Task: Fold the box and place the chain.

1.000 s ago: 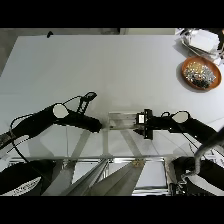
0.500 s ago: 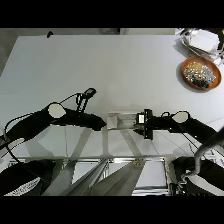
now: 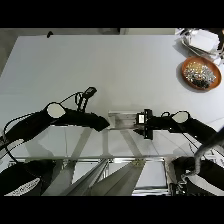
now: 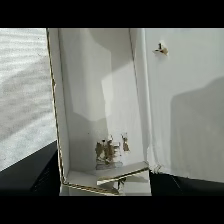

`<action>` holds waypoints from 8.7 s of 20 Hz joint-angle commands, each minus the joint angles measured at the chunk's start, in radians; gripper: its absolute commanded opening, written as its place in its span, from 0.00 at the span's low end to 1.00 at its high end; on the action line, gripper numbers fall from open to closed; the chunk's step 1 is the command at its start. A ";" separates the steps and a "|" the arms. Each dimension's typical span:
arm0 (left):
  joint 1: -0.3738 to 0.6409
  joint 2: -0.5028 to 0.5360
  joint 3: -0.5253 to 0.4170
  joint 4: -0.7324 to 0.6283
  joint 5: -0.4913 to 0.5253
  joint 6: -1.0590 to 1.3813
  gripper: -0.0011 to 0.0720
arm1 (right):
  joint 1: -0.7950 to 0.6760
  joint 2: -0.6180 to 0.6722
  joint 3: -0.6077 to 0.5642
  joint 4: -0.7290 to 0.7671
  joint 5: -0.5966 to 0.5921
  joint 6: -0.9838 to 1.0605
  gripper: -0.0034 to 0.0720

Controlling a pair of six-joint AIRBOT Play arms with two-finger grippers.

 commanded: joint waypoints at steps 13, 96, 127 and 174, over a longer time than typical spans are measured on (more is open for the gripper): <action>-0.139 -0.029 0.044 0.232 0.164 -0.460 0.68 | 0.000 0.000 0.000 0.000 0.000 0.000 0.47; 0.034 -0.052 0.177 0.299 -0.279 0.778 0.96 | 0.000 0.000 0.000 0.000 0.000 0.000 0.47; -0.028 -0.274 0.163 0.133 -0.104 1.013 0.99 | 0.000 0.000 0.000 0.000 0.000 0.000 0.47; -0.082 -0.275 0.129 0.097 0.013 0.937 0.41 | 0.000 0.000 0.000 0.000 0.001 0.000 0.47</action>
